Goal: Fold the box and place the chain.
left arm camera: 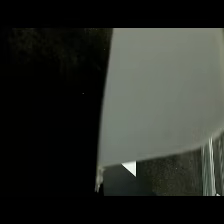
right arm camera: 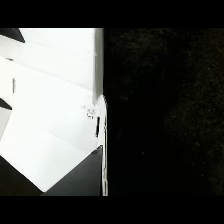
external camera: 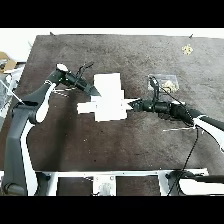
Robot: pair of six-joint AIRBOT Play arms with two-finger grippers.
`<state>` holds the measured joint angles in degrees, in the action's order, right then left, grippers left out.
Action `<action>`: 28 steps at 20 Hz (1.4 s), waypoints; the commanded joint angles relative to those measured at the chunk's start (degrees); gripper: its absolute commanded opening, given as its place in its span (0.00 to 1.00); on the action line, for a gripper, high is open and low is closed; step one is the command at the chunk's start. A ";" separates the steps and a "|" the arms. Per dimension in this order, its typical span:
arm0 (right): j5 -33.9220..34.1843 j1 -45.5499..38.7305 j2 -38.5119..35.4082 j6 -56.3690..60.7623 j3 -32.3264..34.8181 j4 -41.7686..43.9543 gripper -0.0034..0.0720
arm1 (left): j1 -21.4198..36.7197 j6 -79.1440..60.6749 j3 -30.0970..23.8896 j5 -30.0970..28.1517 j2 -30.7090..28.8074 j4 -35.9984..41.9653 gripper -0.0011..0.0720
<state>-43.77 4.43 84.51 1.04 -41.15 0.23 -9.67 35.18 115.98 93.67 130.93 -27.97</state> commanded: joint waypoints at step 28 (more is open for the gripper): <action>0.83 -8.26 -10.84 -14.80 -0.04 -6.49 0.55 | -0.81 -40.06 -7.13 -19.54 -3.32 -7.30 0.03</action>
